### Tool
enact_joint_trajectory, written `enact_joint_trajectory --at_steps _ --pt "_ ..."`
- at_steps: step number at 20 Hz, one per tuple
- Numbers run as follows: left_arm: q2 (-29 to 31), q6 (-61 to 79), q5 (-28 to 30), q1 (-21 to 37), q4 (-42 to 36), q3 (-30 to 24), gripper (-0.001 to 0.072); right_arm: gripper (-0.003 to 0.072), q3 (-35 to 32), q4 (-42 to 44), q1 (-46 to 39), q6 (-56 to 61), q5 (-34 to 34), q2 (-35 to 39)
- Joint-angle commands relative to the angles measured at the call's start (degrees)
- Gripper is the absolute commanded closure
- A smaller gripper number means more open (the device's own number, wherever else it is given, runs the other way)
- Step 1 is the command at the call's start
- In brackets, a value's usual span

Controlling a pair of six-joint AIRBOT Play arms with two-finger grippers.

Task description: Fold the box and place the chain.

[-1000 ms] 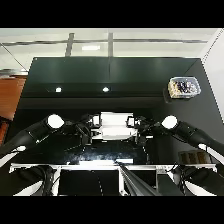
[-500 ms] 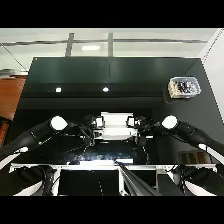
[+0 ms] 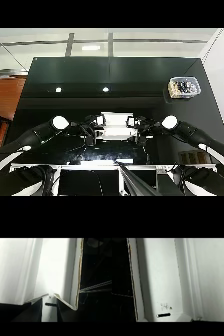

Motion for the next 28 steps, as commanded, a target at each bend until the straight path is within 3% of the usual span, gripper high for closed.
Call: enact_joint_trajectory --at_steps 1,9,11,12,15,17,20,21,23,24,28 --pt "-1.3 1.0 -0.2 0.0 -1.7 0.4 0.0487 0.0207 0.1 0.0 0.1 0.0 0.0 0.0" --pt "-1.9 2.2 0.9 -2.2 -2.1 0.8 0.0483 0.0207 0.1 0.0 0.1 0.0 0.0 0.0" --pt "-2.0 2.2 1.0 -2.6 -1.9 0.8 0.0408 0.0207 0.1 0.0 0.1 0.0 0.0 0.0" --pt "-2.0 2.2 1.0 -2.6 -1.9 0.8 0.0302 0.0207 0.1 0.0 0.1 0.0 0.0 0.0" --pt "-2.0 2.2 1.0 -2.5 -1.9 0.8 0.0286 0.0207 0.1 0.0 0.1 0.0 0.0 0.0" --pt "-2.0 2.2 1.0 -2.5 -1.9 0.8 0.0339 0.0207 0.1 0.0 0.1 0.0 0.0 0.0" --pt "-2.0 2.2 1.0 -2.5 -1.9 0.8 0.0346 0.0207 0.1 0.0 0.1 0.0 0.0 0.0" --pt "-2.0 2.2 1.1 -2.5 -1.9 0.8 0.042 0.0207 0.1 0.0 0.1 0.0 0.0 0.0" --pt "-1.8 2.2 1.1 -2.4 -1.8 0.8 0.0499 0.0207 0.1 0.0 0.1 0.0 0.0 0.0" --pt "-1.5 2.2 1.1 -2.4 -1.2 0.9 0.0682 0.0207 0.1 0.0 0.1 0.0 0.0 0.0" --pt "3.5 -3.5 0.7 -1.0 7.0 0.8 0.0677 0.0207 0.1 -0.1 0.1 0.0 0.0 0.0"
